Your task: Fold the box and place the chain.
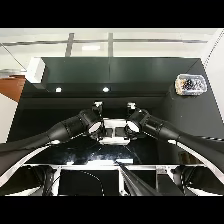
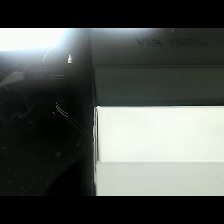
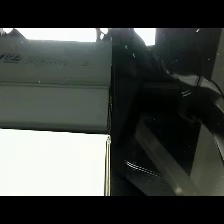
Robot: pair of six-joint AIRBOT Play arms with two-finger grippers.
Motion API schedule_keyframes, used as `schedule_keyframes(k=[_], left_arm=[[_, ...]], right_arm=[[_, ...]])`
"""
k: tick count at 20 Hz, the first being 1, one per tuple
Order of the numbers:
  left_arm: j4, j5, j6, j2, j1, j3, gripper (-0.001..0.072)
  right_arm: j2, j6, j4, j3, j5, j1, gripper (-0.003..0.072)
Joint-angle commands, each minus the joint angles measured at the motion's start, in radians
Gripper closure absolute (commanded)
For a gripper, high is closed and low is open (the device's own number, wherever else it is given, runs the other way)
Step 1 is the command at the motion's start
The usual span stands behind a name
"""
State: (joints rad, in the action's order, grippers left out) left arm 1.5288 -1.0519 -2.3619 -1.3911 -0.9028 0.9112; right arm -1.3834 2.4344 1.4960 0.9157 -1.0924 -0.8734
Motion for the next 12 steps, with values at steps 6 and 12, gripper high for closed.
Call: schedule_keyframes(k=[6,12], left_arm=[[0.0,-0.002,0.002,0.0,0.0,0.0,0.0678],[0.0,-0.001,0.001,0.0,0.0,0.0,0.0678]], right_arm=[[0.003,0.001,0.001,0.006,-0.038,0.004,0.025],[0.084,-0.068,0.008,0.006,-0.093,0.011,0.0249]])
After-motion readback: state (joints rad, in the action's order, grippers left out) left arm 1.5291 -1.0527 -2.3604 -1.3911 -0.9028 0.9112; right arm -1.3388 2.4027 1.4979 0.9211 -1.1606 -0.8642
